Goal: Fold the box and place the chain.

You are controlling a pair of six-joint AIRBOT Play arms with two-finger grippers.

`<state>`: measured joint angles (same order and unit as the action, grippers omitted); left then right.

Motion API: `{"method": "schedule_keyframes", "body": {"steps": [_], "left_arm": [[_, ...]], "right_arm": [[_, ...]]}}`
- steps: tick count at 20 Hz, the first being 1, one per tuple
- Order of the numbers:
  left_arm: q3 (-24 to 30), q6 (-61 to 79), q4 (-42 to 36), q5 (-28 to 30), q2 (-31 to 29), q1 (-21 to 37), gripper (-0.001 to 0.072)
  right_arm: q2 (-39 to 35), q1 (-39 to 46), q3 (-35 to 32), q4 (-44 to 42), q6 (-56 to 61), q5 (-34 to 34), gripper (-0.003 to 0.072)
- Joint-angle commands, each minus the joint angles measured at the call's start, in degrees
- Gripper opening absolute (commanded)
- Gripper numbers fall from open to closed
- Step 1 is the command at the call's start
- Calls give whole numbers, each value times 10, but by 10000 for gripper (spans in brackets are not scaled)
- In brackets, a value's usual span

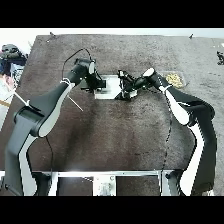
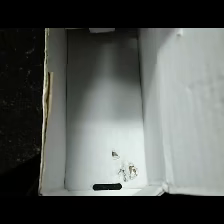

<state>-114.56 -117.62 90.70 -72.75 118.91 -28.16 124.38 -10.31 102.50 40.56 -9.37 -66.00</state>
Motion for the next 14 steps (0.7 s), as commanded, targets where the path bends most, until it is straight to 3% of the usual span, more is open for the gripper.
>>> {"method": "schedule_keyframes", "body": {"steps": [1,7,9,11,12,14], "left_arm": [[-24,-45,50,-37,23,-10,264],[-24,-45,54,-27,31,-10,234],[-24,-45,55,-24,31,-10,101],[-24,-45,55,-23,31,-10,93],[-24,-45,55,-22,31,-10,11],[-24,-45,55,-21,31,-10,11]], "right_arm": [[0,0,0,0,0,0,378],[0,0,0,0,0,0,378],[0,0,0,0,0,0,378],[0,0,0,0,0,0,378],[0,0,0,0,0,0,378],[0,0,0,0,0,0,378]]}}
